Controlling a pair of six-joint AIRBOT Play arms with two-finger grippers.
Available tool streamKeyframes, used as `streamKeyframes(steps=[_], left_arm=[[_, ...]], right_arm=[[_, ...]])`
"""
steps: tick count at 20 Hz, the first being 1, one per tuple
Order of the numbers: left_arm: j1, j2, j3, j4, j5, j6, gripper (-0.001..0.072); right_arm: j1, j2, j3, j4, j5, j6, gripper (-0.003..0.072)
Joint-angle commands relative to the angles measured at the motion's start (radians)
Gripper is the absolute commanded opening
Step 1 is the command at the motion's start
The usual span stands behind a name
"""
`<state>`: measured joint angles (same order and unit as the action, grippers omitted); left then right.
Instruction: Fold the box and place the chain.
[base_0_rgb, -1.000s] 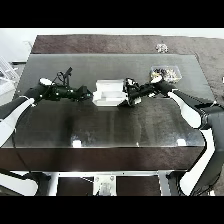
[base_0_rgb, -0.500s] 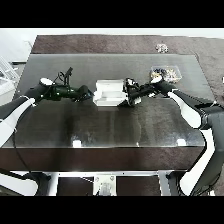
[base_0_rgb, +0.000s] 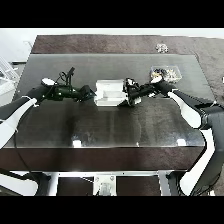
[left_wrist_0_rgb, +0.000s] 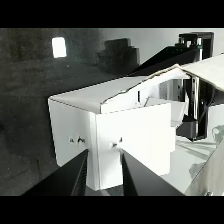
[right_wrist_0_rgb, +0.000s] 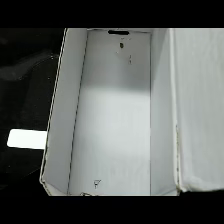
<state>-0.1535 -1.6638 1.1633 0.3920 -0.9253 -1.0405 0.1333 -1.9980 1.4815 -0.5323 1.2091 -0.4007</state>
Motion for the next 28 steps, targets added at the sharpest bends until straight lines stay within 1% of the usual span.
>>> streamKeyframes(steps=[1, 6, 7, 8, 9, 15, 18, 22, 23, 24, 28], left_arm=[[-0.006, 0.0, 0.003, -0.005, 0.007, -0.001, 0.0259], [-0.006, 0.0, 0.003, 0.0, 0.004, -0.074, 0.026], [-0.006, 0.0, 0.003, 0.013, 0.007, -0.091, 0.0314], [-0.006, 0.0, 0.003, 0.024, 0.009, -0.105, 0.0513], [-0.006, 0.0, 0.004, 0.027, 0.013, -0.111, 0.0541], [-0.018, 0.0, 0.024, 0.033, 0.028, -0.121, 0.0541], [-0.047, 0.0, 0.056, 0.109, 0.037, -0.187, 0.0541], [-0.052, 0.0, 0.057, 0.132, 0.035, -0.209, 0.054], [-0.052, 0.0, 0.057, 0.134, 0.033, -0.21, 0.0535], [-0.056, 0.0, 0.057, 0.138, 0.036, -0.217, 0.0465], [-0.084, 0.0, 0.058, 0.157, 0.064, -0.241, 0.0463]], right_arm=[[0.0, 0.0, 0.0, 0.0, 0.0, 0.0, 0.0596], [0.0, 0.0, 0.0, 0.0, 0.0, 0.0, 0.0596], [0.0, 0.0, 0.0, 0.0, 0.0, 0.0, 0.0596], [0.0, 0.0, 0.0, 0.0, 0.0, 0.0, 0.0596], [0.0, 0.0, 0.0, 0.0, 0.0, 0.0, 0.0596], [0.0, 0.0, 0.0, 0.0, 0.0, 0.0, 0.0596], [0.0, 0.0, 0.0, 0.0, 0.0, 0.0, 0.0596], [0.0, 0.0, 0.0, 0.0, 0.0, 0.0, 0.0596], [0.0, 0.0, 0.0, 0.0, 0.0, 0.0, 0.0596], [0.0, 0.0, 0.0, 0.0, 0.0, 0.0, 0.0596], [0.0, 0.0, 0.0, 0.0, 0.0, 0.0, 0.0596]])
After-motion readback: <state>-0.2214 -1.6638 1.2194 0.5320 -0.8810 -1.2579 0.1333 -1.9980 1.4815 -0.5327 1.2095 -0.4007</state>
